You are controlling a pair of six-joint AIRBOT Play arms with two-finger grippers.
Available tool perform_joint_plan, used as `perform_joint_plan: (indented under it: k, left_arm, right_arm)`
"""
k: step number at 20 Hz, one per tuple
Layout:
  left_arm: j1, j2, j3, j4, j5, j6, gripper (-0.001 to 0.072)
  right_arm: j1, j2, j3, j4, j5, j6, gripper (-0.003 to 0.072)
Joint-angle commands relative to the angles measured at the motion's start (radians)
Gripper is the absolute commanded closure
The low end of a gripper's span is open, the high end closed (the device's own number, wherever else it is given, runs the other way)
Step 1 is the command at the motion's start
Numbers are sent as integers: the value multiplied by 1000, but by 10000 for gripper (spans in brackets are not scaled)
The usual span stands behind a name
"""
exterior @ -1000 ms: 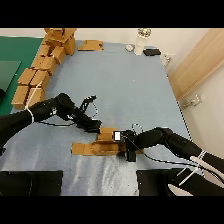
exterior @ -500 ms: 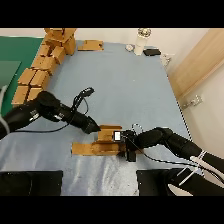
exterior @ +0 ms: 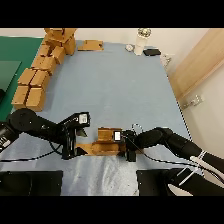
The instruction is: Fold the box.
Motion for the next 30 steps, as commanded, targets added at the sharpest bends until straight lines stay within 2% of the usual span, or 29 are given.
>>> perform_joint_plan:
  k: [1, 4, 10, 14, 18, 25, 26, 27, 28, 30]
  left_arm:
    - [-30, -36, -25, 76, 31, 40, 20]
    - [-34, -128, -24, 84, 100, 40, 13]
    - [-43, -277, -24, 39, 126, 105, 13]
    - [-80, -318, -24, -7, 218, 109, 13]
    - [-85, -356, -24, -33, 232, 108, 13]
    - [-103, -358, -24, -112, 229, 108, 22]
    - [-108, -358, -24, -112, 228, 108, 182]
    - [-116, -358, -24, -112, 231, 109, 376]
    - [-123, -358, -24, -111, 247, 112, 427]
    - [-137, -357, -24, -111, 309, 111, 430]
  right_arm:
    - [0, 1, -1, 0, 0, 0, 184]
    - [0, 1, -1, 0, 0, 0, 184]
    - [0, 1, -1, 0, 0, 0, 185]
    - [0, 1, -1, 0, 0, 0, 184]
    - [0, 1, -1, 0, 0, 0, 185]
    - [0, 1, -1, 0, 0, 0, 184]
    - [0, 1, -1, 0, 0, 0, 184]
    - [0, 1, -1, 0, 0, 0, 184]
    - [0, 1, -1, 0, 0, 0, 184]
    - [0, 1, -1, 0, 0, 0, 185]
